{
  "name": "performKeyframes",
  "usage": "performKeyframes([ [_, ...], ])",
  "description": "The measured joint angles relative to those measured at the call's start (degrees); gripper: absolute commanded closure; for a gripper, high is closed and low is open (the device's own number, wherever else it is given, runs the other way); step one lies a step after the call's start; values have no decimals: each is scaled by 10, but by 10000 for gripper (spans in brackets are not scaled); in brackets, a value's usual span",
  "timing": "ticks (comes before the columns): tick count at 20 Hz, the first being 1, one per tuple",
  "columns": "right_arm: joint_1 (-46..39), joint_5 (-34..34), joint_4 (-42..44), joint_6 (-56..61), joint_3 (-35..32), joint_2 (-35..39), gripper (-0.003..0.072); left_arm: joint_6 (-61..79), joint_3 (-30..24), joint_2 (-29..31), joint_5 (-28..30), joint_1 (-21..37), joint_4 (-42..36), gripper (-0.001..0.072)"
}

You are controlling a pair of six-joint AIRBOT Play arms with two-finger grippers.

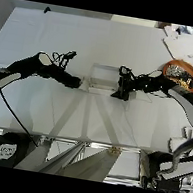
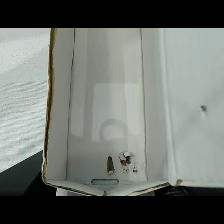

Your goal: Fold the box and place the chain.

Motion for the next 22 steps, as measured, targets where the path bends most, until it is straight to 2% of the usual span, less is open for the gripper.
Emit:
performKeyframes([
  [4, 0, 0, 0, 0, 0, 0, 168, 13, 0, -2, 0, -1, -39, 695],
  [5, 0, 0, 0, 0, 0, 0, 168, 15, 0, -2, 0, -1, -45, 683],
  [7, 0, 0, 0, 0, 0, 0, 168, 17, 0, 1, 0, -1, -52, 604],
  [11, 0, 0, 0, 0, 0, 0, 168, 20, 0, 19, 15, -1, -59, 592],
  [13, 0, 0, 0, 0, 0, 0, 168, 21, 0, 24, 17, -1, -61, 498],
  [17, 0, 0, 0, 0, 0, 0, 168, 24, 0, 28, 26, -1, -73, 487],
  [18, 0, 0, 0, 0, 0, 0, 168, 28, 0, 28, 26, -1, -78, 438],
  [19, 0, 0, 0, 0, 0, 0, 168, 31, 0, 29, 28, -1, -85, 352],
  [22, 0, 0, 0, 0, 0, 0, 168, 38, 0, 29, 32, -1, -107, 350],
])
